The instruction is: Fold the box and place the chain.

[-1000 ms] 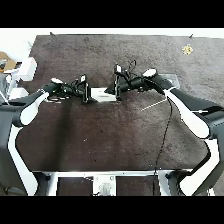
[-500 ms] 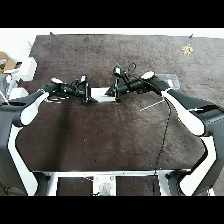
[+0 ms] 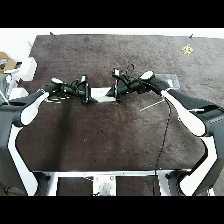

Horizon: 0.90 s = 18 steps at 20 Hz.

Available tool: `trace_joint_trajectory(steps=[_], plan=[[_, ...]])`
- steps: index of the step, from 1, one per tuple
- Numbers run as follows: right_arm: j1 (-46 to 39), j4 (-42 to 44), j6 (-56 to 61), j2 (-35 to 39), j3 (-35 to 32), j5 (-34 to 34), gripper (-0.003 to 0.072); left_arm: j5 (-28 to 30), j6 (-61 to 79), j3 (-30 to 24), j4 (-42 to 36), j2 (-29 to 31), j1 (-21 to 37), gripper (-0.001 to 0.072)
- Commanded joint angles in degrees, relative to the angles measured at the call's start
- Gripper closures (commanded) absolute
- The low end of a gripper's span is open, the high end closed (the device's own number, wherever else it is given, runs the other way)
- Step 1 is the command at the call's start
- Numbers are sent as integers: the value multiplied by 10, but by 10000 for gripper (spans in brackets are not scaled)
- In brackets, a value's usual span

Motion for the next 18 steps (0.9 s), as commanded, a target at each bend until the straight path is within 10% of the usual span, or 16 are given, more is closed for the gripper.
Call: trace_joint_trajectory(steps=[1, 9, 18], plan=[[0, 41, 2, 18, 0, -30, 684, 0, 1, 0, 0, 0, 0, 485], [0, 125, 23, 205, -46, -122, 685, 0, 1, 0, 0, 0, 0, 485], [0, 244, 32, 522, -430, -543, 684, -1, 1, 0, 0, 0, 0, 485]])
